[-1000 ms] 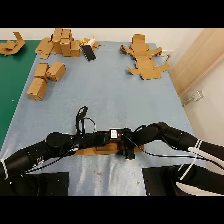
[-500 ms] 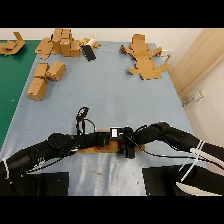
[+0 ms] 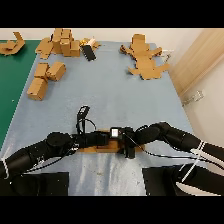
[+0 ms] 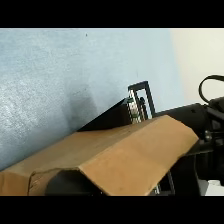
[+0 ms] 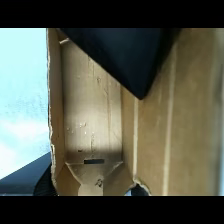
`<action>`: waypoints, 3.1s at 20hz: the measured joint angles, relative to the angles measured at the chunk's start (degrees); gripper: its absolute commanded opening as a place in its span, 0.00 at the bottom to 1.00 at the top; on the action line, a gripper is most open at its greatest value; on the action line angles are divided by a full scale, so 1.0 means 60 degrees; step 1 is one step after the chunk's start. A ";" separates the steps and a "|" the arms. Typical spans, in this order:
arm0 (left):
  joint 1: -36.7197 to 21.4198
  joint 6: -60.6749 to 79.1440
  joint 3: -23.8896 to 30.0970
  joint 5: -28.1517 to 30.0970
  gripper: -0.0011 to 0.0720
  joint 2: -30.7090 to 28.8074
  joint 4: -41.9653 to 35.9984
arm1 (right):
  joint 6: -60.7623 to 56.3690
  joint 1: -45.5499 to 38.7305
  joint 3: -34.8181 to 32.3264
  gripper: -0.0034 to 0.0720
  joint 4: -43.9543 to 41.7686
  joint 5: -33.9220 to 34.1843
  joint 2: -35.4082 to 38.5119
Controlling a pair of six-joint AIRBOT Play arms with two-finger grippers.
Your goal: Fold the box.
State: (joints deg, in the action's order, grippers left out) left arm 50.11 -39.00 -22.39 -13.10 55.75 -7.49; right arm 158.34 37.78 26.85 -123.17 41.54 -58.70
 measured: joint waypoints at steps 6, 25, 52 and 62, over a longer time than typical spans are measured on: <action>-0.0029 0.0051 0.0000 0.0051 0.03 -0.0018 -0.0444 | -0.0004 0.0000 -0.0018 0.79 -0.0007 -0.0051 -0.0058; -0.1016 -0.0036 0.0000 -0.0437 0.03 -0.0011 -0.0732 | -0.0321 -0.0033 -0.0018 0.79 -0.0018 -0.0007 -0.0160; -0.2947 0.0044 0.0342 -0.3942 0.03 -0.0018 0.1224 | -0.0674 -0.0025 0.0044 0.79 0.0612 -0.0284 -0.0153; -0.4007 0.0117 0.0361 -0.4634 0.03 -0.0018 0.1679 | -0.0641 -0.0029 0.0084 0.82 -0.0095 -0.0361 -0.0164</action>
State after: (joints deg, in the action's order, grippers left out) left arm 26.06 -38.30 -20.23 -40.91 55.64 2.59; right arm 154.50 37.60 27.35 -123.74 39.38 -59.68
